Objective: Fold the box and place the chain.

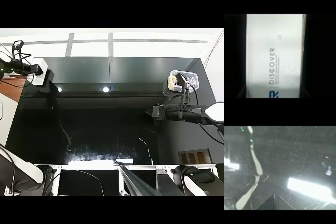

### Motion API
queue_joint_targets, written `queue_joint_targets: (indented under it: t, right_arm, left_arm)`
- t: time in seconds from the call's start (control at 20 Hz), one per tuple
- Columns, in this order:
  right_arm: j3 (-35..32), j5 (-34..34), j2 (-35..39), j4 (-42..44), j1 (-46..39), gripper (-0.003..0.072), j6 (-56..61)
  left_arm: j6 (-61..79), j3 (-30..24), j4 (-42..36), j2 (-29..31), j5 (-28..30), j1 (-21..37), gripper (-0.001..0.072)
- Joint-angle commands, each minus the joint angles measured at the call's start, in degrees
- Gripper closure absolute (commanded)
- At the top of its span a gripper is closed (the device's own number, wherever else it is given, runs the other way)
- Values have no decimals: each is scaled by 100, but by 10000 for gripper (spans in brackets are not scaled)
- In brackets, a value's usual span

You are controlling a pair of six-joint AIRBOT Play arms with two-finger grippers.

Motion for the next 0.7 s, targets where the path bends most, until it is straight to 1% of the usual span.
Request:
queue_joint_targets:
  t: [0.0,0.05,0.1,0.2,0.35,0.45,0.5,0.55,0.6,0.65]
  right_arm:
    - [4,24,4,133,0,645,4]
    - [4,37,4,142,0,645,2]
    - [4,35,4,142,-2,645,2]
    - [4,31,4,140,-2,645,2]
    - [4,-37,4,74,-2,645,0]
    - [44,-94,4,-286,-2,645,0]
    - [114,-90,4,-590,-2,645,4]
    - [221,-90,4,-898,-4,645,7]
    - [378,-94,4,-1165,-4,645,9]
    - [535,-103,4,-1333,-4,645,9]
  left_arm:
    - [-391,579,96,-527,-111,2,-6]
    - [-411,623,125,-518,-138,-24,-2]
    - [-437,785,223,-516,-345,-39,-3]
    - [-452,1207,437,-457,-1012,-48,-3]
    - [-455,1268,518,118,-1561,-35,-3]
    - [-625,1266,601,573,-2122,-39,7]
    - [-835,1246,601,822,-2505,-39,95]
    - [-1128,1246,566,1064,-2968,-46,305]
    - [-1307,1224,448,1270,-3421,-46,568]
    - [-1335,1154,120,1488,-3875,-48,681]
